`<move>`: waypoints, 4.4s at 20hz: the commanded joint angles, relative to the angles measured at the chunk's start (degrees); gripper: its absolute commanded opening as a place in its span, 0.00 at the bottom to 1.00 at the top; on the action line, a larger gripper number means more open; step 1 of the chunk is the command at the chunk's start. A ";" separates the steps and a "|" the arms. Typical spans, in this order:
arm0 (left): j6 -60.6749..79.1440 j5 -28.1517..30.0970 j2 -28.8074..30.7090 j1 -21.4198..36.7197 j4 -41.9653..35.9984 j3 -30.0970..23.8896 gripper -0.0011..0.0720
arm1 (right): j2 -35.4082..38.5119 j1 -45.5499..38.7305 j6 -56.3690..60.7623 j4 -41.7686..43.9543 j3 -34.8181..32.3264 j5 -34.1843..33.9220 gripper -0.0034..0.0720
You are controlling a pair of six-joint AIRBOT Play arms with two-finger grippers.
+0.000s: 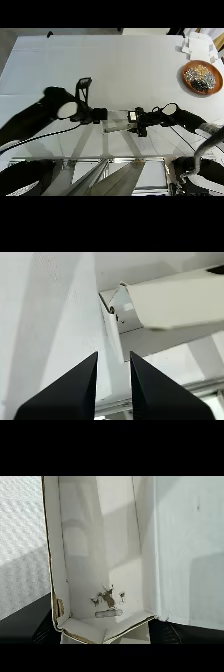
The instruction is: Fold the box and place the chain.
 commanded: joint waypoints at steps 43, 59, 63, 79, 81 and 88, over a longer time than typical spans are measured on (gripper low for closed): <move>151.77 25.59 -9.33 17.05 -66.25 -34.01 0.98 | 0.02 0.00 0.00 0.00 0.00 -0.11 0.43; 152.69 30.51 -9.31 13.07 -70.18 -34.01 0.98 | 0.02 0.02 0.00 0.00 0.00 -0.11 0.43; 154.33 31.01 -9.33 13.05 -72.74 -33.99 0.97 | 0.02 0.00 0.00 0.00 0.00 -0.11 0.43; 157.96 32.74 -9.79 12.11 -73.94 -34.01 0.10 | 0.02 0.00 0.00 0.00 0.00 -0.11 0.43; 157.94 33.46 -9.77 12.13 -73.94 -34.01 0.11 | 0.02 0.02 0.00 0.00 0.00 -0.11 0.43; 157.57 33.14 -9.70 12.11 -73.94 -34.01 0.11 | 0.02 0.00 0.00 0.00 0.00 -0.11 0.43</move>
